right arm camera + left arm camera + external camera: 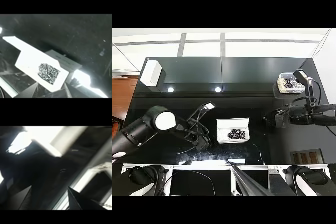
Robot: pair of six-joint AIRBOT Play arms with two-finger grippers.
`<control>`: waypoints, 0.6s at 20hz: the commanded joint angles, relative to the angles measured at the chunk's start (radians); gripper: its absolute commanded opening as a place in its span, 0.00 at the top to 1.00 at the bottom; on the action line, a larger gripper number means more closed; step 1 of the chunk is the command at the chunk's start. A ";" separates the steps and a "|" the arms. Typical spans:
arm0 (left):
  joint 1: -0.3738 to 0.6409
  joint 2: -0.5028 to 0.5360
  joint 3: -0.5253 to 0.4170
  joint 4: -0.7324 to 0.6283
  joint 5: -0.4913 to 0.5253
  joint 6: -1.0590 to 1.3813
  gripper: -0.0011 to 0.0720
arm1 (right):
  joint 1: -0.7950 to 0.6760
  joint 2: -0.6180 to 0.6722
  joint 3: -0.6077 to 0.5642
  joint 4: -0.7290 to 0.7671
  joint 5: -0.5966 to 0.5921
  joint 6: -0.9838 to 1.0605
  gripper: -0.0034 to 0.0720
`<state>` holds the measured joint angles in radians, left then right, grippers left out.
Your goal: Fold the box and place the chain.
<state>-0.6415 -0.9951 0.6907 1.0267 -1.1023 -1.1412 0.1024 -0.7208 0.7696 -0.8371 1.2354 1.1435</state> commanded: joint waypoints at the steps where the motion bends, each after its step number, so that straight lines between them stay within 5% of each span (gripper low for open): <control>1: 0.089 0.046 -0.195 -0.306 0.160 0.494 0.28 | -0.001 0.001 0.001 -0.036 0.010 0.000 0.44; 3: 0.079 0.016 -0.229 -0.307 0.209 0.696 0.02 | -0.001 0.001 0.001 -0.048 0.011 0.001 0.44; 6: 0.066 -0.045 -0.223 -0.316 0.259 1.123 0.02 | -0.001 0.001 0.001 -0.058 0.020 0.001 0.44; 9: 0.093 -0.142 -0.221 -0.499 0.360 1.264 0.02 | -0.001 0.001 0.001 -0.058 0.016 0.001 0.44; 12: 0.186 -0.196 -0.212 -0.592 0.303 1.402 0.02 | -0.001 0.001 0.001 -0.058 0.016 0.001 0.44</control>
<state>-0.5186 -1.1358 0.4770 0.5591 -0.7963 0.0467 0.1020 -0.7204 0.7696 -0.8913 1.2510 1.1435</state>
